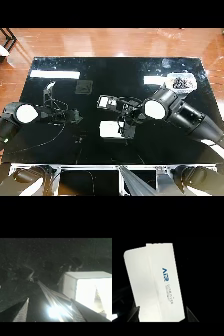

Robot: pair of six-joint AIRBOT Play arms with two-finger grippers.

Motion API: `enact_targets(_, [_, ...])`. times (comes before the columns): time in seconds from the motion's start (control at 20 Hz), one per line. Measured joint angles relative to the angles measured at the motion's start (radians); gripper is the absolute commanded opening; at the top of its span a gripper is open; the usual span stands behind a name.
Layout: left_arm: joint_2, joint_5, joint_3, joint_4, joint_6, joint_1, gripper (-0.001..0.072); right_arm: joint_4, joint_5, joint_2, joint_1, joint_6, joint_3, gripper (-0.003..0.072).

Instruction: Fold the box and place the chain.

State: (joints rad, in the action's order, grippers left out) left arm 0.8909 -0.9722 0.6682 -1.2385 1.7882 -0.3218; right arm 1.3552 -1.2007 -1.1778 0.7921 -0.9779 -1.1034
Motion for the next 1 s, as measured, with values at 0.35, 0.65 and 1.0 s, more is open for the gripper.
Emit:
enact_targets(0.35, [0.0, -0.001, 0.0, -0.003, 0.0, 0.0, 0.063, -0.076, -0.043, -0.048, 0.0, 0.019, 0.001, 0.0699])
enact_targets(0.65, [0.0, -0.002, 0.0, -0.003, 0.0, 0.0, 0.063, -0.094, -0.049, -0.078, 0.0, 0.07, 0.001, 0.0705])
enact_targets(1.0, [0.0, -0.001, 0.0, -0.003, 0.0, 0.0, 0.063, -0.084, -0.021, -0.116, 0.0, 0.092, 0.001, 0.0704])
